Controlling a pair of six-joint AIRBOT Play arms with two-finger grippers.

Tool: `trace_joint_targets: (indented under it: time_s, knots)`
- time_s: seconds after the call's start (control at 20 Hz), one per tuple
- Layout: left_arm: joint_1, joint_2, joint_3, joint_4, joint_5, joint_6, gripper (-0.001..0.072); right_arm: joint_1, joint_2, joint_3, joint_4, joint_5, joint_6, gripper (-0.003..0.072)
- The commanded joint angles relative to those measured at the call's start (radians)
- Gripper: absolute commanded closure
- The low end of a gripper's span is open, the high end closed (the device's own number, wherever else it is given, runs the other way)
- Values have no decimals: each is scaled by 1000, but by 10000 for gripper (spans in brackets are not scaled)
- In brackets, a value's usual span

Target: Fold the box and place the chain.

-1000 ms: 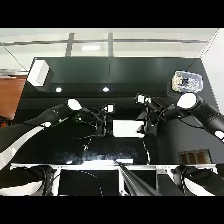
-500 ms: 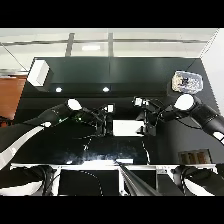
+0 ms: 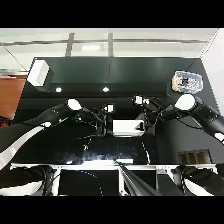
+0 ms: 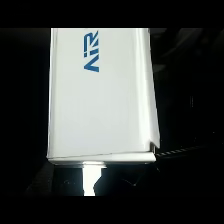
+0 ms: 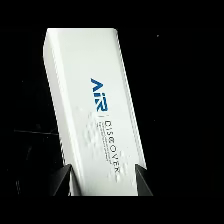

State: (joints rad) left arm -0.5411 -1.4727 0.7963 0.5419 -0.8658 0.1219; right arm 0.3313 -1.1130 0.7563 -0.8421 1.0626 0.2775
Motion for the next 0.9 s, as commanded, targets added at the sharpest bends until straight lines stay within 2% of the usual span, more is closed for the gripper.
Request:
trace_joint_targets:
  time_s: [0.0, 0.25, 0.3, 0.35, 0.7, 0.75, 0.85]
  knots:
    - [0, -1, 0, 0, -1, 2, 282, 1, 1, 1, 2, 5, 18, 243]
    - [0, -1, 0, 0, -1, 2, 283, 1, 1, 1, 4, 10, 33, 249]
    - [0, -1, 0, 0, -1, 2, 282, 1, 1, 0, 9, 10, 33, 374]
    - [0, -1, 0, 0, -1, 2, 283, 1, 0, 0, 18, 9, 33, 442]
    - [0, -1, 0, 0, -2, 2, 282, 1, 0, -1, 21, 19, 33, 441]
    - [0, -1, 0, 0, -2, 2, 283, 1, 0, -2, 22, 22, 33, 402]
    - [0, -1, 0, 1, -2, 2, 282, 3, 0, -3, 21, 23, 42, 403]
